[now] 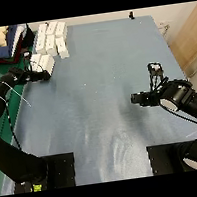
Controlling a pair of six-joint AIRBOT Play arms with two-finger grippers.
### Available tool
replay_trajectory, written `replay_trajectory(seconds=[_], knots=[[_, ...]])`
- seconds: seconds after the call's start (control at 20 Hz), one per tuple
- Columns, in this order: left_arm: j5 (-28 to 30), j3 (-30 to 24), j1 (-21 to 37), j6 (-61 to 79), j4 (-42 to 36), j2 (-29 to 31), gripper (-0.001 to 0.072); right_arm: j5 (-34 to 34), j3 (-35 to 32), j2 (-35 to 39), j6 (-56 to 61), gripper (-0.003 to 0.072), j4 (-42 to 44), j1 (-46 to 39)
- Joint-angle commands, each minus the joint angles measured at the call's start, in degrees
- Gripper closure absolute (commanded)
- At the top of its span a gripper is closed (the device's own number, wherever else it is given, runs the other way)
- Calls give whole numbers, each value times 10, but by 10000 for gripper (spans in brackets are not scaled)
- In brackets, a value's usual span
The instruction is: Fold the box.
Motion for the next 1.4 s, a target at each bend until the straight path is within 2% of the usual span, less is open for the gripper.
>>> replay_trajectory(seconds=[0.0,0.2,0.25,0.55,0.65,0.75,0.9,1.05,1.1,1.15,1.2,1.35], knots=[[-1,0,0,0,3,0,132,-2,0,0,0,679,1,0],[-29,3,0,-1,12,1,90,-2,0,0,0,679,2,0],[-36,5,0,-3,24,1,8,-2,0,0,0,679,2,0],[-87,20,1,-14,47,13,7,-2,0,0,0,679,8,0],[-105,24,2,-39,86,31,7,-2,0,0,0,679,11,0],[-149,33,6,-79,153,52,7,-2,0,0,0,679,11,0],[-253,54,15,-133,245,80,7,-2,0,0,-2,679,11,0],[-362,84,21,-176,265,106,13,-6,1,0,-8,679,23,0],[-392,93,21,-194,264,114,189,-12,4,0,-26,679,35,0],[-428,106,19,-208,256,123,515,-20,12,-1,-49,679,48,0],[-456,119,16,-214,251,130,694,-24,23,-4,-63,679,52,0],[-486,147,-9,-249,220,161,695,-23,96,-47,-112,679,52,0]])
